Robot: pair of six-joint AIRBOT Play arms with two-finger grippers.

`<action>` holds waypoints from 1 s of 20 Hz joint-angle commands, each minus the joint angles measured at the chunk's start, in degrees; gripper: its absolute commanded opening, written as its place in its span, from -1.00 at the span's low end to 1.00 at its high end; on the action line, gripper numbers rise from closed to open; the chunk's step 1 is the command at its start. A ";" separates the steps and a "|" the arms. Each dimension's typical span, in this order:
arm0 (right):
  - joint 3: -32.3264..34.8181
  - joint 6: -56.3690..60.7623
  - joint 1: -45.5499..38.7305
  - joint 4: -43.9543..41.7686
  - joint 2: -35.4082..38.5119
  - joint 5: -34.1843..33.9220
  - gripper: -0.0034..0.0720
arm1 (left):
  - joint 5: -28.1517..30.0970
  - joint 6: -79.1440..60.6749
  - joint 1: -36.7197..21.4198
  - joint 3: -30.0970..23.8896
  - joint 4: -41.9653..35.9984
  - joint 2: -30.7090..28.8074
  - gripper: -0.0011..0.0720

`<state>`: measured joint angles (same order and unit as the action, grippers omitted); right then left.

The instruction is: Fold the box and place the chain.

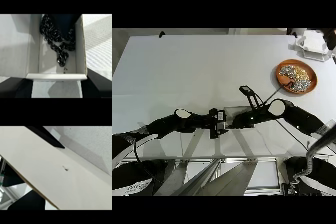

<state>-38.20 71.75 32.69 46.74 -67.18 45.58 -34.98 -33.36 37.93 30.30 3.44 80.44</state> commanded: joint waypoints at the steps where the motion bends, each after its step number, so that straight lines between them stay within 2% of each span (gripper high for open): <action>1: -0.02 0.46 -1.64 -0.04 1.70 0.37 -0.40 | 0.02 0.00 0.02 0.00 0.00 -0.04 -0.56; 6: -0.04 0.28 -12.98 0.66 14.32 4.44 -0.40 | 0.02 0.00 0.02 0.00 0.00 -0.04 -0.56; 8: -0.04 0.48 -19.06 2.38 19.12 4.09 -0.40 | 0.02 0.00 0.02 0.00 0.00 -0.04 -0.56; 10: -0.04 2.60 -26.18 6.01 20.92 2.97 -0.40 | 0.02 0.00 0.02 0.00 0.00 -0.04 -0.56; 12: -0.02 7.69 -31.85 15.15 19.69 1.70 -0.37 | 0.02 0.00 0.02 0.00 0.00 -0.04 -0.56; 14: -0.04 13.73 -36.11 26.03 15.69 -1.95 -0.01 | 0.02 0.00 0.02 0.00 0.00 -0.04 -0.56; 17: -0.24 14.05 -38.75 27.67 7.19 -10.67 0.00 | 0.02 0.00 0.02 0.00 0.00 -0.04 -0.56; 20: -3.37 16.65 -38.23 27.85 -2.08 -14.47 0.00 | 0.02 0.00 0.02 0.00 0.00 -0.04 -0.56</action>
<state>-39.66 85.14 -4.38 71.55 -62.00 36.80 -34.98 -33.36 37.93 30.30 3.44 80.44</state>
